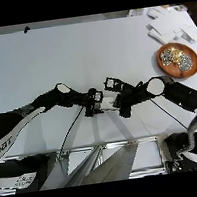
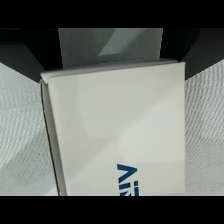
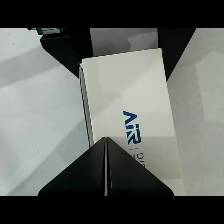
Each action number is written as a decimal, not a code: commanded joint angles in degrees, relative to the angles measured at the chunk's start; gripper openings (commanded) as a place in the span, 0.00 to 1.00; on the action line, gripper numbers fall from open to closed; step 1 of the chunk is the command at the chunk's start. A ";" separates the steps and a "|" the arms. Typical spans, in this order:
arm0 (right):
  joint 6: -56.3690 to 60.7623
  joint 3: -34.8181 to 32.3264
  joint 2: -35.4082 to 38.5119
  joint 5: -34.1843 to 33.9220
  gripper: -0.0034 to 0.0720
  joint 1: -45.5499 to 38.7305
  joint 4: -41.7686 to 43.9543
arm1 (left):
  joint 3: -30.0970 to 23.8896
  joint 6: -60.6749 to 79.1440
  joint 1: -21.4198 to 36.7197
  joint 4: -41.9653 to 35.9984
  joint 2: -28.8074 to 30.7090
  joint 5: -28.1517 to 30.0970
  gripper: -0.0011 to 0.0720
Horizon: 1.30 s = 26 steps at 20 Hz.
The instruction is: Fold the box and place the chain.
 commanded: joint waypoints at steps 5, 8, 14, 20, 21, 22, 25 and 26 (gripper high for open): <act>0.39 -1.25 -1.33 0.66 0.06 -0.02 -1.01 | 0.07 0.00 0.02 0.00 0.04 -0.02 0.11; 0.37 -1.27 -3.39 1.79 0.06 -0.02 -0.96 | 0.07 0.00 0.02 0.00 0.04 0.00 0.11; 0.37 -1.22 -0.85 1.90 0.06 -0.04 -0.98 | 0.07 0.00 0.02 0.00 0.04 -0.02 0.11; 6.23 -0.98 8.81 1.97 0.06 -5.51 -1.51 | 0.07 0.00 0.02 0.00 0.04 -0.02 0.11; 9.18 -0.98 10.78 2.51 0.06 -7.96 -2.86 | 0.07 0.00 0.02 0.00 0.04 -0.02 0.11; 13.11 -0.98 12.66 3.78 0.06 -10.93 -6.21 | 0.07 0.00 0.02 0.00 0.04 0.00 0.11; 27.30 -1.18 14.51 11.50 0.06 -19.30 -22.93 | 0.07 0.00 0.02 0.00 0.04 -0.02 0.11; 32.24 -1.57 14.43 13.84 0.06 -22.58 -28.61 | 0.07 0.00 0.02 0.00 0.04 -0.02 0.11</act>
